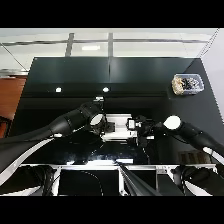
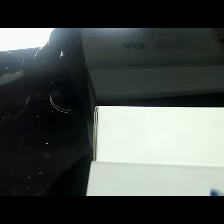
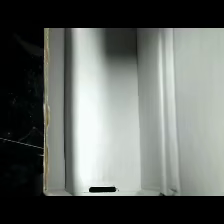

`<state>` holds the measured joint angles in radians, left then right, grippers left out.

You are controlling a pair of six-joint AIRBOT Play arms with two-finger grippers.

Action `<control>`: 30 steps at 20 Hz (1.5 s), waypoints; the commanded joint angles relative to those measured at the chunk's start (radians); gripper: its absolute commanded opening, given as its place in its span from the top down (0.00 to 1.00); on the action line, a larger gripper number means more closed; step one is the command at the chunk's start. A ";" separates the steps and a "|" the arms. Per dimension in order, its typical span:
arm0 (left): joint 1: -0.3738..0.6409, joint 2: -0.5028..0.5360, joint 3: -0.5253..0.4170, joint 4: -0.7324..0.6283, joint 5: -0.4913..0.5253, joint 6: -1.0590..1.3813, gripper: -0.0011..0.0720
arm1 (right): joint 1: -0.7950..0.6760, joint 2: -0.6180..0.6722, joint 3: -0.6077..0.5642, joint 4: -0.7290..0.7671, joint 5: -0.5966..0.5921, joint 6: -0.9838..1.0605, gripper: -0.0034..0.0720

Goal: Fold the box and place the chain.

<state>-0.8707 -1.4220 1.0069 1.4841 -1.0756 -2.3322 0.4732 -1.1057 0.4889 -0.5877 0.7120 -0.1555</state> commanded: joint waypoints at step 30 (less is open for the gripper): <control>-0.001 -0.016 0.027 0.069 -0.051 0.021 0.95 | 0.021 0.043 -0.049 0.156 -0.043 0.042 0.94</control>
<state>-0.8719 -1.4368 1.0340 1.5578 -1.1282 -2.3135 0.4828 -1.0576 0.4400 -0.5251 0.6960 -0.1272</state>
